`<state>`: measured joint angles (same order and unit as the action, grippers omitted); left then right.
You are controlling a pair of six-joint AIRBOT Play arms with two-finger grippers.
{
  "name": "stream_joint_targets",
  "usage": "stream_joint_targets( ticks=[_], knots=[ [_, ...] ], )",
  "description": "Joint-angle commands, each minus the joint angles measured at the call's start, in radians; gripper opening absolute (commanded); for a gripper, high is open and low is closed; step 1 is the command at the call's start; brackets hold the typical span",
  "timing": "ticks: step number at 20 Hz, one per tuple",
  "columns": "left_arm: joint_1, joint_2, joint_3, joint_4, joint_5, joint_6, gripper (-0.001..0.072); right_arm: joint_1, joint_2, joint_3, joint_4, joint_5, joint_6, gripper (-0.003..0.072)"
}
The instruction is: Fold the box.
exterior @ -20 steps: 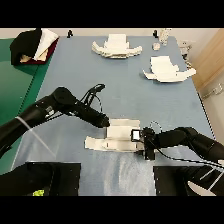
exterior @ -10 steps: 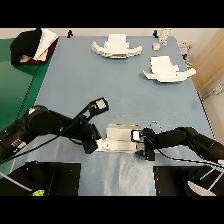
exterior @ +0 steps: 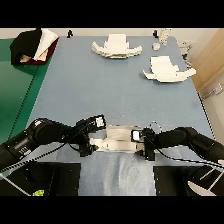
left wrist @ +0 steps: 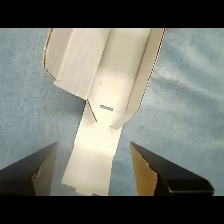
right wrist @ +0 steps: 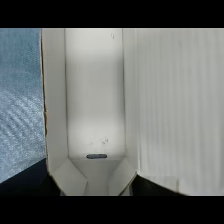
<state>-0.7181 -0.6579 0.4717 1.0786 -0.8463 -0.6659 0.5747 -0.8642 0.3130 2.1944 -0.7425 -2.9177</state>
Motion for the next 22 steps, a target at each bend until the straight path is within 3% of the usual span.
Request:
stream_joint_targets(
  ticks=[1, 4, 5, 6, 10, 12, 16, 17, 22],
  knots=[
    [0.042, -0.046, -0.046, -0.114, 0.041, 0.267, 0.0702, 0.001, -0.001, 0.001, 0.001, 0.001, 0.001, 0.0510],
    [0.045, -0.132, -0.046, -0.214, 0.044, 0.432, 0.0685, 0.001, -0.001, 0.001, 0.001, 0.001, 0.001, 0.0510],
    [0.045, -0.163, -0.046, -0.246, 0.045, 0.486, 0.0547, 0.001, -0.001, 0.001, 0.001, 0.001, 0.001, 0.0510],
    [0.045, -0.190, -0.046, -0.266, 0.046, 0.537, 0.0460, 0.001, -0.001, 0.001, 0.001, 0.001, 0.001, 0.0510],
    [0.044, -0.269, -0.045, -0.308, 0.106, 0.576, 0.0452, 0.001, -0.001, 0.001, 0.001, 0.001, 0.001, 0.0510],
    [0.044, -0.285, -0.043, -0.331, 0.127, 0.587, 0.0181, 0.001, -0.001, 0.001, 0.001, 0.000, 0.001, 0.0510],
    [0.031, -0.293, -0.042, -0.381, 0.189, 0.615, 0.0164, 0.001, -0.001, 0.001, 0.001, 0.001, 0.001, 0.0510],
    [0.018, -0.293, -0.042, -0.389, 0.204, 0.637, 0.0030, 0.001, -0.001, 0.001, 0.001, 0.001, 0.001, 0.0510],
    [-0.024, -0.295, -0.042, -0.431, 0.237, 0.658, 0.0015, 0.001, -0.001, 0.001, 0.001, 0.001, 0.001, 0.0510]
  ],
)
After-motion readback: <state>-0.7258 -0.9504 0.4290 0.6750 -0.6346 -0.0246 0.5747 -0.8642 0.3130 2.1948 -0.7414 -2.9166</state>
